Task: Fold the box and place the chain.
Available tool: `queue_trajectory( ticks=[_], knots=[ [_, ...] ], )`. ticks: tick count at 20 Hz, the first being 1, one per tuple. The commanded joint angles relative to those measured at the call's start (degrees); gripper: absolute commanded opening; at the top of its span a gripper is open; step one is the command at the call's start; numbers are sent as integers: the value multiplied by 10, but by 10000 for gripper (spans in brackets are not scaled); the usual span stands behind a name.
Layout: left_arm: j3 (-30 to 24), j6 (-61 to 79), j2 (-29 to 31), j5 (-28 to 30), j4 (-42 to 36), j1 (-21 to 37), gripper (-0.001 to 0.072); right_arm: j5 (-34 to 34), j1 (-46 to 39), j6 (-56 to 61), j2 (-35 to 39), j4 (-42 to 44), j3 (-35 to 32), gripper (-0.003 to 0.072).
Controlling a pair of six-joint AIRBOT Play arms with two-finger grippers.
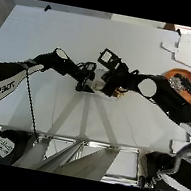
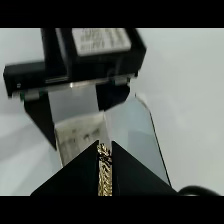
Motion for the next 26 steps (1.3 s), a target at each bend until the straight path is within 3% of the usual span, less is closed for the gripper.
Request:
queue_trajectory(
  ticks=[1, 4, 5, 7, 12, 14, 15, 17, 20, 26],
  knots=[
    [0, 0, 0, 0, 0, 0, 193, -62, 18, 44, -26, -12, 1, 11],
    [0, 0, 0, 0, 0, 0, 193, -37, 18, 52, -42, -19, 0, 16],
    [0, 0, 0, 0, 0, 0, 193, -31, 18, 52, -42, -19, 0, 53],
    [0, 0, 0, 0, 0, 0, 193, -28, 18, 52, -41, -19, 1, 221],
    [0, 0, 0, 0, 0, 0, 193, -2, 17, 50, 4, -63, 1, 225],
    [0, 0, 0, 0, 0, 0, 193, 48, 6, 50, 36, -92, 0, 275],
    [0, 0, 0, 0, 0, 0, 193, 82, -7, 49, 50, -96, 0, 329],
    [0, 0, 0, 0, 0, 0, 193, 148, -43, 43, 70, -95, 0, 350],
    [0, 0, 0, 0, 0, 0, 193, 217, -114, 6, 78, -95, 0, 442],
    [0, 0, 0, 0, 0, 0, 193, 208, -249, 4, 62, -97, -7, 468]
  ],
)
